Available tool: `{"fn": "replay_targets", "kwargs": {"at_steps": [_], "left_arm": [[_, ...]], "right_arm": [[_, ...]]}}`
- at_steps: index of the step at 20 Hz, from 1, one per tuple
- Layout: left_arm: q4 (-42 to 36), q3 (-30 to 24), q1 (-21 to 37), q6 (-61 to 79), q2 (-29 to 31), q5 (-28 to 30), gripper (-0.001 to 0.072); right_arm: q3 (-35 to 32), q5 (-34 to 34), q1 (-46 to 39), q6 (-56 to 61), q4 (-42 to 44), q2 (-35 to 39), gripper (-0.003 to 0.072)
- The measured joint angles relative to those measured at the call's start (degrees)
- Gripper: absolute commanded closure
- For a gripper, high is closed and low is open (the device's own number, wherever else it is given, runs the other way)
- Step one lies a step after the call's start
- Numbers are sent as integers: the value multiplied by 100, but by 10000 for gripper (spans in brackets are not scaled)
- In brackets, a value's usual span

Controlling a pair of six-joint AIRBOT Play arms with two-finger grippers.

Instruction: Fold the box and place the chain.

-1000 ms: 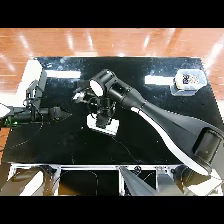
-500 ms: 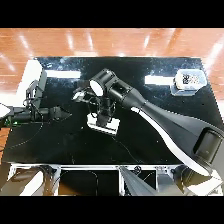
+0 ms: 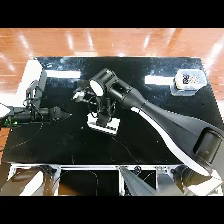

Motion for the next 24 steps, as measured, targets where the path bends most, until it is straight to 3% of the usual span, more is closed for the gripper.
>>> {"fn": "replay_targets", "kwargs": {"at_steps": [22, 23, 24], "left_arm": [[-2, 0, 0, 0, 0, 7, 200], [-2, 0, 0, 2, 0, 9, 200], [-2, 0, 0, 0, 0, 7, 200]], "right_arm": [[-256, -4, 2, 28, 151, 0, 474], [-271, -9, 2, 26, 168, -4, 443], [-282, 0, 2, 26, 208, -4, 289]]}}
